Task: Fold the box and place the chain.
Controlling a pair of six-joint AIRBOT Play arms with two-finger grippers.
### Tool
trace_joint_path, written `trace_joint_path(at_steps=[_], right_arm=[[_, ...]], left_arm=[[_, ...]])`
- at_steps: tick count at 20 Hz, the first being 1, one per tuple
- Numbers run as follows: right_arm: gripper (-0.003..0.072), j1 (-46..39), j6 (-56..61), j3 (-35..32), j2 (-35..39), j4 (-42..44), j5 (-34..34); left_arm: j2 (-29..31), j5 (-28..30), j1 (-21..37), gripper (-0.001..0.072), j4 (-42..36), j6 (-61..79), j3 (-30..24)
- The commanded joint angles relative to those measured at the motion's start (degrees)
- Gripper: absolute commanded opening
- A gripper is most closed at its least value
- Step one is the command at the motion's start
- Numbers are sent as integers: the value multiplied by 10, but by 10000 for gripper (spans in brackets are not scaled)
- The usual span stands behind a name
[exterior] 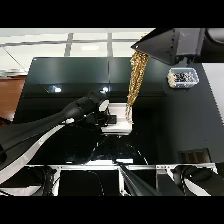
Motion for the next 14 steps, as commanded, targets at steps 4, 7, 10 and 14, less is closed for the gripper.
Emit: trace_joint_path(at_steps=[4, 7, 10, 14], right_arm=[[9, 4, 4, -119, 0, -16, 9], [10, 4, 4, -266, 0, -5, -43], [11, 4, 4, -376, 0, -6, -104], [13, 4, 1, -455, 0, -3, -152]], left_arm=[[0, -1, 0, 26, 1, 0, 0], [0, -1, 0, 26, 0, 8, 0], [0, 0, 0, 26, 0, 8, 0], [0, 1, 0, 26, 0, 8, 0]])
